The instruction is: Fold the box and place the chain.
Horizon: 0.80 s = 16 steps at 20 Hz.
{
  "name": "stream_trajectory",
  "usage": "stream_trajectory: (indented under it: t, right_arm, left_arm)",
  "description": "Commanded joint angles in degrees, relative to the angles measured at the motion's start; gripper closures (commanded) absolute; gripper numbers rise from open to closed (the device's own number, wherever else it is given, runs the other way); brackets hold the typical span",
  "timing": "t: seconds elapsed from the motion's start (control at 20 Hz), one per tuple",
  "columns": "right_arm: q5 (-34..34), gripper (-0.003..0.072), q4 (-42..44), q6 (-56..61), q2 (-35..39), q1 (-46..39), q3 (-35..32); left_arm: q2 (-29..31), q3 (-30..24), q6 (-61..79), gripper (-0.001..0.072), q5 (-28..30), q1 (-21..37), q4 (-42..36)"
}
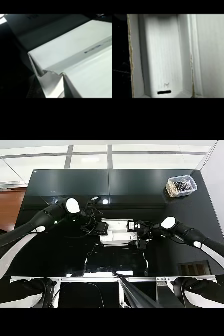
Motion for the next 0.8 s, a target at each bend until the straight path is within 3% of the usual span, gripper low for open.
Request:
stream_trajectory:
  t: [0.0, 0.15, 0.2, 0.5, 0.55, 0.6, 0.65, 0.75]
  right_arm:
    - [0.0, 0.0549, 0.0, 0.0, 0.0, 0.0, 0.0]
    - [0.0, 0.0549, 0.0, 0.0, 0.0, 0.0, 0.0]
    - [0.0, 0.0549, 0.0, 0.0, 0.0, 0.0, 0.0]
    - [0.0, 0.0549, 0.0, 0.0, 0.0, 0.0, 0.0]
    - [0.0, 0.0549, 0.0, 0.0, 0.0, 0.0, 0.0]
    - [0.0, 0.0549, 0.0, 0.0, 0.0, 0.0, 0.0]
    - [0.0, 0.0548, 0.0, 0.0, 0.0, 0.0, 0.0]
    - [0.0, 0.0549, 0.0, 0.0, 0.0, 0.0, 0.0]
  left_arm:
    - [0.0, 0.2, -2.6, 0.032, 1.5, -1.8, 1.3]
    - [-0.1, 0.2, -5.1, 0.0321, 2.0, -2.6, 1.4]
    - [-0.1, 0.2, -5.1, 0.036, 2.2, -2.9, 1.7]
    - [-0.6, 0.3, -15.2, 0.036, 2.9, -5.8, 11.1]
    - [-1.0, 0.4, -17.5, 0.0372, 2.8, -6.4, 13.0]
    - [-1.5, 0.4, -19.1, 0.0456, 2.8, -7.1, 14.5]
    - [-2.1, 0.4, -19.5, 0.0481, 2.7, -7.6, 14.8]
    - [-3.5, 1.4, -21.7, 0.0479, 0.9, -8.5, 15.0]
